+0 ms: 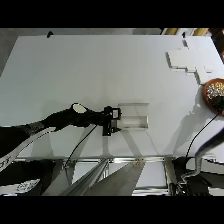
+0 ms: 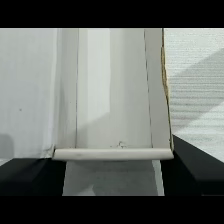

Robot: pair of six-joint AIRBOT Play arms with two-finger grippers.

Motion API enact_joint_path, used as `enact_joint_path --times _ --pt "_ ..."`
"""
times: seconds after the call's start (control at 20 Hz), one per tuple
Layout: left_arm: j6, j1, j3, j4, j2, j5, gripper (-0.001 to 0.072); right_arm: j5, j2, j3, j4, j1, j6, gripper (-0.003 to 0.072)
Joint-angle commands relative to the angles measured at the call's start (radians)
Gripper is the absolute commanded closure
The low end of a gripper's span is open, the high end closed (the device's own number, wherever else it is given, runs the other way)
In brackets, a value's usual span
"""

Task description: Fold the box and place the chain.

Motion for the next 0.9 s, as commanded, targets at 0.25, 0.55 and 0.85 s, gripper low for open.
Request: enact_joint_path --times 0.25,0.55,0.85 --pt "0.0 0.001 0.0 0.0 0.001 0.0 0.0697 -0.022 -0.032 0.001 0.058 0.001 -0.072 0.0521" --pt "0.0 0.001 0.0 0.0 0.001 0.0 0.0697 0.009 0.043 0.001 0.064 0.001 -0.072 0.0668" --pt "0.0 0.001 0.0 0.0 0.001 0.0 0.0697 0.094 0.151 0.001 0.187 0.002 -0.047 0.0668"
